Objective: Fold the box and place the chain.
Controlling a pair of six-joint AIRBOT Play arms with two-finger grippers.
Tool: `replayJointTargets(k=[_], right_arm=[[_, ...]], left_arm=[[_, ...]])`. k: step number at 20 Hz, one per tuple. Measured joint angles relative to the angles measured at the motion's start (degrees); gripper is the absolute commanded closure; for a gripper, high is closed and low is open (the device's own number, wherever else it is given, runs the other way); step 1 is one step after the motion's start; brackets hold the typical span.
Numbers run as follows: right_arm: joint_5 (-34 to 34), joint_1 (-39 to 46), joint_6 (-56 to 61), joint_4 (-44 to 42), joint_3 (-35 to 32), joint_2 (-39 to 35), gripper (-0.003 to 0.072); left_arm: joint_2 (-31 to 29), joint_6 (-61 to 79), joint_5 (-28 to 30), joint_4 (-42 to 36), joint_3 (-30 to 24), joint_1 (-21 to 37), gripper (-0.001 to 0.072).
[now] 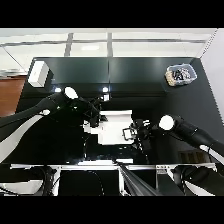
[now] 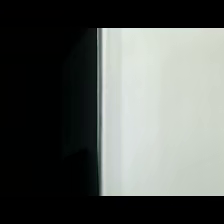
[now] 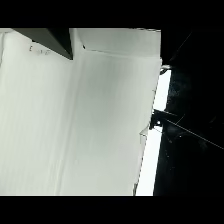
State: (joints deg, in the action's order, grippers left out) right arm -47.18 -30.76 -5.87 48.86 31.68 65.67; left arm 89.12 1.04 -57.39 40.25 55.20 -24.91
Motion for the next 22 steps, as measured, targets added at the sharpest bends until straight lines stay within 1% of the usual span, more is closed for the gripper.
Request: replayJointTargets(k=[6,14,22], right_arm=[[2.43,0.00,1.57,-0.46,-0.02,0.22,-0.0018],[5.99,0.68,7.63,-0.72,0.00,-4.63,-0.0018],[7.02,2.25,11.72,-0.76,1.79,-5.79,-0.0018]], left_arm=[[-0.02,-0.04,-0.20,0.02,0.00,0.00,0.0680],[0.02,-0.09,-1.51,0.07,0.00,-0.07,0.0680],[0.02,-0.02,-1.70,0.04,0.00,-0.07,0.0680]])
